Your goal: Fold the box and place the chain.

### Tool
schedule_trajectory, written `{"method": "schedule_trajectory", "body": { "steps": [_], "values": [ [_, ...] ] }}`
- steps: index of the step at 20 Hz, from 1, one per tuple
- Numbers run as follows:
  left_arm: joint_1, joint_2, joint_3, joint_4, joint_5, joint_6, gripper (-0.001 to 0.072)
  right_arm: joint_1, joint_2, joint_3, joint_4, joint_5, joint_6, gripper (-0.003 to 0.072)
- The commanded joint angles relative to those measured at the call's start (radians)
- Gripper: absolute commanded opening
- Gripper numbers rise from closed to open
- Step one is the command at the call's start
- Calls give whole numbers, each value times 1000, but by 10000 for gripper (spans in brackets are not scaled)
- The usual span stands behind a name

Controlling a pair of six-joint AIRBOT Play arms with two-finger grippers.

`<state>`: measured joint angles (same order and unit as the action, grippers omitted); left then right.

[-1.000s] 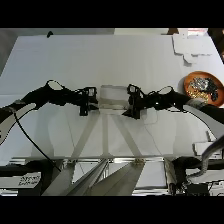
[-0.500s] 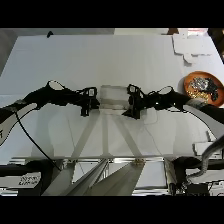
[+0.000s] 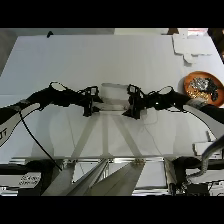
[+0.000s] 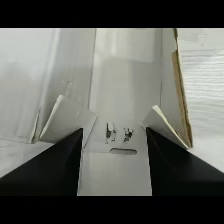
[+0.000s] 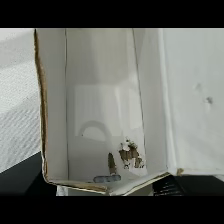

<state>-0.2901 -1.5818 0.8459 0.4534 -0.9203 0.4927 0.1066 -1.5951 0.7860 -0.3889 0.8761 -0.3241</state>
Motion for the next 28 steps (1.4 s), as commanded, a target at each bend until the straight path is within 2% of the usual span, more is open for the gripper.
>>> {"method": "schedule_trajectory", "body": {
  "steps": [1,4,9,13,16,18,20,24,28],
  "values": [
    [0,-1,0,-12,10,-15,392,0,0,1,1,0,2,521],
    [1,15,0,-11,-4,-31,9,0,0,1,1,-1,2,521],
    [48,151,0,59,-30,-109,11,0,0,1,1,0,2,521],
    [190,300,0,64,-141,-209,7,0,0,1,1,-1,2,521],
    [279,374,0,143,-98,-554,7,0,0,1,1,0,2,521],
    [299,373,0,248,-58,-939,9,0,0,1,1,0,2,521],
    [297,347,-4,349,-61,-1168,8,0,0,1,1,0,2,521],
    [273,224,-13,383,-98,-1390,2,0,0,1,1,0,2,521],
    [187,112,-13,394,-94,-1435,2,0,0,1,1,-1,2,521]
  ]
}}
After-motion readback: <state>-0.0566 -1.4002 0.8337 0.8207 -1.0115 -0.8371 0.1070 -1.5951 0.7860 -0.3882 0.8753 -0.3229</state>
